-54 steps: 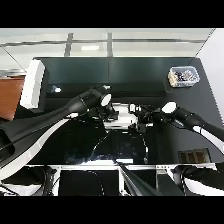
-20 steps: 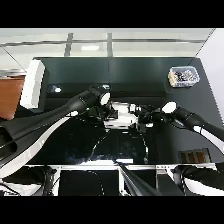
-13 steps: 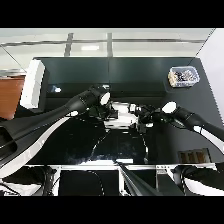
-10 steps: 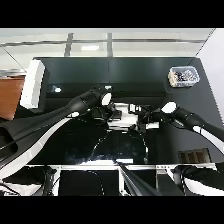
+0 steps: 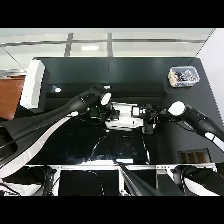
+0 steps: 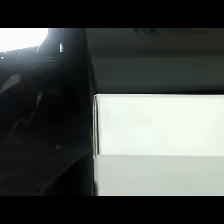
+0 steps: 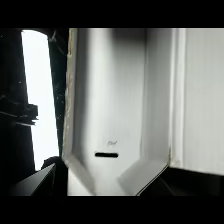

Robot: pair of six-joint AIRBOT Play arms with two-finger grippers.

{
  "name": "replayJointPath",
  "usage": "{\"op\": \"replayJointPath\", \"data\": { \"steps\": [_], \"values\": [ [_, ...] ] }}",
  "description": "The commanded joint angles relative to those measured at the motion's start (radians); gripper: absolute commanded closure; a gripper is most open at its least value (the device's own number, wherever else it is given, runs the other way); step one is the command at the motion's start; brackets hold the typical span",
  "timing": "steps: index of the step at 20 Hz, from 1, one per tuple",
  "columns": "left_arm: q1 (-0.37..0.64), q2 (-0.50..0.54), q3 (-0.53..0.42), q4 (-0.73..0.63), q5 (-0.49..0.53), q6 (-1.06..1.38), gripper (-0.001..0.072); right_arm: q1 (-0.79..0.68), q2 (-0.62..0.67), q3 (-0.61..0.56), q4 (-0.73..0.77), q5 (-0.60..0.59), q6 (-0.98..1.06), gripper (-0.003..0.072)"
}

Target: Fold the box and place the chain.

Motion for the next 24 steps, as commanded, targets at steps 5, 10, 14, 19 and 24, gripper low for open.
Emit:
{"op": "replayJointPath", "data": {
  "steps": [5,10,14,19,24],
  "values": [
    [-0.001,0.001,0.003,0.039,-0.032,-0.003,0.0684,-0.002,0.022,0.000,-0.053,0.003,0.024,0.0005],
    [-0.001,0.001,0.003,0.024,-0.032,-0.003,0.0683,-0.002,0.021,0.000,0.019,-0.013,0.024,0.0567],
    [0.000,0.001,0.002,0.006,-0.029,-0.001,0.0683,-0.002,-0.002,0.000,0.085,-0.007,0.026,0.0567],
    [0.000,0.001,0.002,0.008,-0.010,-0.001,0.0683,-0.001,-0.075,0.000,0.304,-0.034,0.025,0.0558],
    [0.000,0.001,0.002,0.009,-0.008,-0.001,0.0683,-0.002,-0.104,0.000,0.344,-0.048,0.028,0.0343]
  ]
}}
